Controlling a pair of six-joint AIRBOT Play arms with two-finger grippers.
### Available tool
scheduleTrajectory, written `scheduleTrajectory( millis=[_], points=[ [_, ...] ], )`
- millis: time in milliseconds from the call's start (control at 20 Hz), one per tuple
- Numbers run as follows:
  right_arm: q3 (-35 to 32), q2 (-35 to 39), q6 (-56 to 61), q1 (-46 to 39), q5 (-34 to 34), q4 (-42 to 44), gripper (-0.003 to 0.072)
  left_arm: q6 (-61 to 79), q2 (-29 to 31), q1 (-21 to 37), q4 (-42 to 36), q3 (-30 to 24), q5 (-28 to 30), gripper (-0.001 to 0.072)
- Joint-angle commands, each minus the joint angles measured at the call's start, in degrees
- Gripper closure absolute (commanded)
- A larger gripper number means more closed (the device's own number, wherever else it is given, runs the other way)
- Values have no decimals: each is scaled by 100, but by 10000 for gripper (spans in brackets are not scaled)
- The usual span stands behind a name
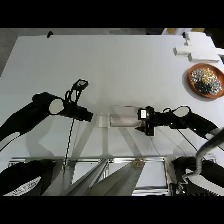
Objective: Fold the box and place the chain.
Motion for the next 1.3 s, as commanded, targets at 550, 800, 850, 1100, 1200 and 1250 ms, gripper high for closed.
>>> scheduleTrajectory(
  millis=[550,800,850,1100,1200,1250],
  points=[
    [0,4,0,-2,0,2,434,691,-695,-476,-2465,0,400,698],
    [0,4,0,-2,0,2,434,688,-337,-479,-2472,2,485,598],
    [0,4,0,-2,0,2,434,688,-348,-511,-2485,9,485,598],
    [0,4,0,-2,0,2,434,691,-348,-636,-2597,13,658,496],
    [0,4,0,-2,2,2,434,691,-348,-669,-2597,44,645,496],
    [0,4,0,-2,2,2,434,691,-348,-693,-2597,85,651,496]
  ],
)
